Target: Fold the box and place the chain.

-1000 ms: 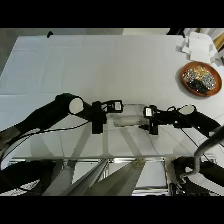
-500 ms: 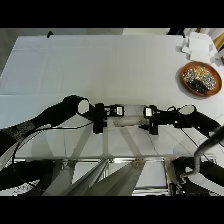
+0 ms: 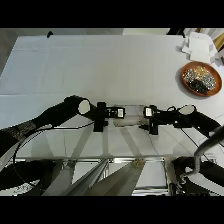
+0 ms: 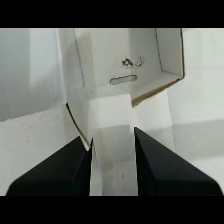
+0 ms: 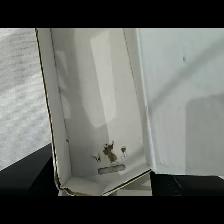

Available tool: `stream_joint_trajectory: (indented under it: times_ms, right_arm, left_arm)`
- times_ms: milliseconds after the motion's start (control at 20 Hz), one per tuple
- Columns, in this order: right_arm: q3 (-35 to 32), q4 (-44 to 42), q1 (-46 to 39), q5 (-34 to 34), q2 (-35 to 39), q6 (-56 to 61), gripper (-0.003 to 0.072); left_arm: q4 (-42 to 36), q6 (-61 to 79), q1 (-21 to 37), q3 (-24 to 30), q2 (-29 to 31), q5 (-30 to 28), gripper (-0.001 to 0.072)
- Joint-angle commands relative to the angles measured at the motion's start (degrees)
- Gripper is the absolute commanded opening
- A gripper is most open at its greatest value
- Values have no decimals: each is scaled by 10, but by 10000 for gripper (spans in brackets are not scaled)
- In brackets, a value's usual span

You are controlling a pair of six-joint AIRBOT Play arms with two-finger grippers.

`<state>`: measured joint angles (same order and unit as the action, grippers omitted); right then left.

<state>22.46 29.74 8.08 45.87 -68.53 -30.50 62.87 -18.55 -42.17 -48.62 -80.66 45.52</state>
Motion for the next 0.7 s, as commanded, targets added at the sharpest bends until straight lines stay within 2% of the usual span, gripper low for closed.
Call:
stream_joint_trajectory:
  times_ms: [0,350,450,550,650]
  right_arm:
    - [0,0,0,0,0,0,401]
    - [0,0,0,0,0,0,401]
    - [0,0,0,0,0,0,401]
    - [0,0,0,0,0,0,401]
    - [0,0,0,0,0,0,401]
  left_arm:
    - [-30,6,-3,0,0,-3,266]
    - [-51,8,-25,0,-6,-9,266]
    - [-54,7,-26,0,-9,-25,263]
    - [-54,7,-26,0,-10,-54,116]
    - [-55,7,-26,0,-10,-75,108]
